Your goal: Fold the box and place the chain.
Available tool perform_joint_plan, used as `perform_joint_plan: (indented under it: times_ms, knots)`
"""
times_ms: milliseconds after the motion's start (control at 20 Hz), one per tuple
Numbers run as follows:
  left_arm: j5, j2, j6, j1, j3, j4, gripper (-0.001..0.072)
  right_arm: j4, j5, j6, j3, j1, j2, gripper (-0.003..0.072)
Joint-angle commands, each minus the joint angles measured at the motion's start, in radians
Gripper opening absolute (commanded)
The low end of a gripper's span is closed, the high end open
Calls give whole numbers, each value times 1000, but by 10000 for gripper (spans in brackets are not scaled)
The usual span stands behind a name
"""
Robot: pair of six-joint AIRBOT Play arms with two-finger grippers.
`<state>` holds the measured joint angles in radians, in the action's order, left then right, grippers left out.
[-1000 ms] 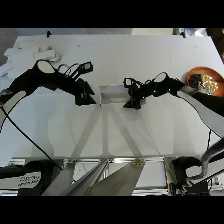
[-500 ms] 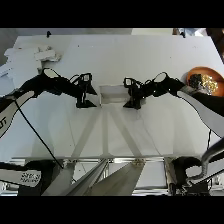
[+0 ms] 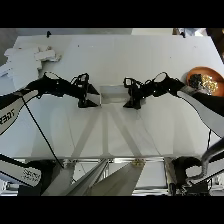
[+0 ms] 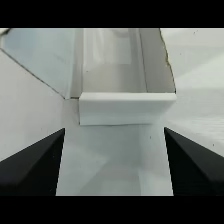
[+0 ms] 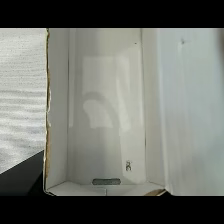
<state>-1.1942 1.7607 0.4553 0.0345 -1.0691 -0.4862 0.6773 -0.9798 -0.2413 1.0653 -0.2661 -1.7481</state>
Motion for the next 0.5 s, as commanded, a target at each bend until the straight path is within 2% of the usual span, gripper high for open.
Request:
perform_joint_plan:
  times_ms: [0, 450]
  knots:
    - [-10, 11, 20, -14, -7, 34, 704, 0, 0, 0, 0, -1, 0, 398]
    - [-21, 14, 10, -56, -7, 29, 703, 0, 0, 0, 0, -1, 0, 398]
